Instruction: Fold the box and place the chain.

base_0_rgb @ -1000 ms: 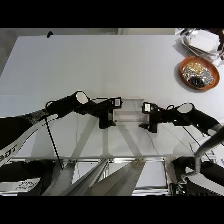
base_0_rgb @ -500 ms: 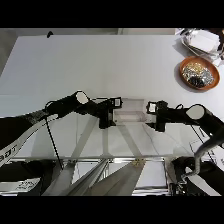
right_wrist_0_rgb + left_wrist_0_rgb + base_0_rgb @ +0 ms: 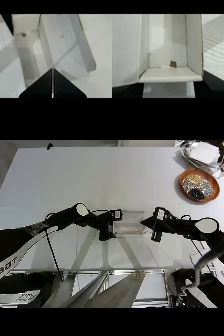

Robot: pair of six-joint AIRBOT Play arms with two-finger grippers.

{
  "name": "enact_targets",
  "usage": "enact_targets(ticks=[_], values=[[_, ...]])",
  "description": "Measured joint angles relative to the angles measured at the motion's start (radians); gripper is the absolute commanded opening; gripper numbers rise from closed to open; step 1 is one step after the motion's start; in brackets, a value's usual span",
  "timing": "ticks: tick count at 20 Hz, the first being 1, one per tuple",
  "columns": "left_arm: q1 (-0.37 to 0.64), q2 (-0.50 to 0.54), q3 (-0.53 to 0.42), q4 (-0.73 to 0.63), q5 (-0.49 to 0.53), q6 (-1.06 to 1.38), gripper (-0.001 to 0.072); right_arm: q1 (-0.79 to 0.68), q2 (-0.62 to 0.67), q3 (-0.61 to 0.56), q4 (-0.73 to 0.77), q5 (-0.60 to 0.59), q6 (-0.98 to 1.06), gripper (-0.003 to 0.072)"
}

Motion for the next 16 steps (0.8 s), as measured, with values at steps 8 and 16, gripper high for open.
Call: enact_targets(ticks=[8,16], values=[[0.0,0.0,0.0,0.0,-0.002,0.0,0.0325,0.0,-0.2,0.0,0.216,-0.171,-0.069,0.002],[-0.001,0.0,0.0,-0.002,-0.003,-0.002,0.0325,0.0,-0.254,0.001,0.146,-0.213,-0.017,0.002]])
